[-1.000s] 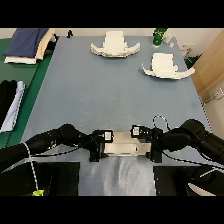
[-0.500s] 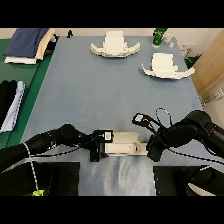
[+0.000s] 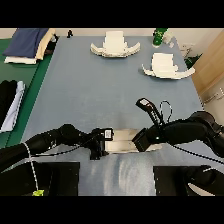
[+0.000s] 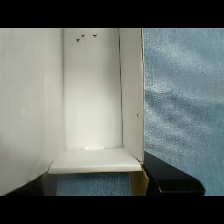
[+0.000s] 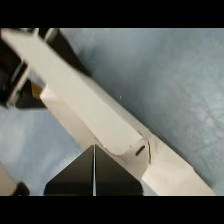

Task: Fold the box.

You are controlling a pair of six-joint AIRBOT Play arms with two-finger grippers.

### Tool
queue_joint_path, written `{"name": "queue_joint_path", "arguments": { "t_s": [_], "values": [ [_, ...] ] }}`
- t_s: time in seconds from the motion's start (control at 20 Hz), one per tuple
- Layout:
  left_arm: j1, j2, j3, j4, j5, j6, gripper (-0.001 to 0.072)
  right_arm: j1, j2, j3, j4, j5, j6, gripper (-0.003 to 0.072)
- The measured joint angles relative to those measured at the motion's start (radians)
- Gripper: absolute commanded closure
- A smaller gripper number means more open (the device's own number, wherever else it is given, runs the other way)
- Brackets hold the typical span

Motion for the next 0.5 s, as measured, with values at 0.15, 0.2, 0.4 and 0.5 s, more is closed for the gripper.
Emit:
{"name": "queue_joint_path", "arguments": {
  "t_s": [0.15, 0.2, 0.4, 0.5],
  "values": [
    [0.003, 0.000, 0.001, 0.003, -0.022, -0.007, 0.0245, 0.002, 0.008, -0.026, 0.017, 0.074, 0.055, 0.0680],
    [0.003, 0.000, 0.003, 0.015, -0.034, -0.018, 0.0245, 0.002, 0.010, -0.032, 0.019, 0.088, 0.063, 0.0681],
    [0.002, 0.006, 0.018, 0.100, -0.084, -0.082, 0.0245, 0.002, 0.008, -0.043, 0.023, 0.149, 0.083, 0.0680],
    [0.001, 0.015, 0.024, 0.137, -0.101, -0.102, 0.0245, 0.002, 0.002, -0.051, 0.022, 0.174, 0.087, 0.0681]
  ]
}}
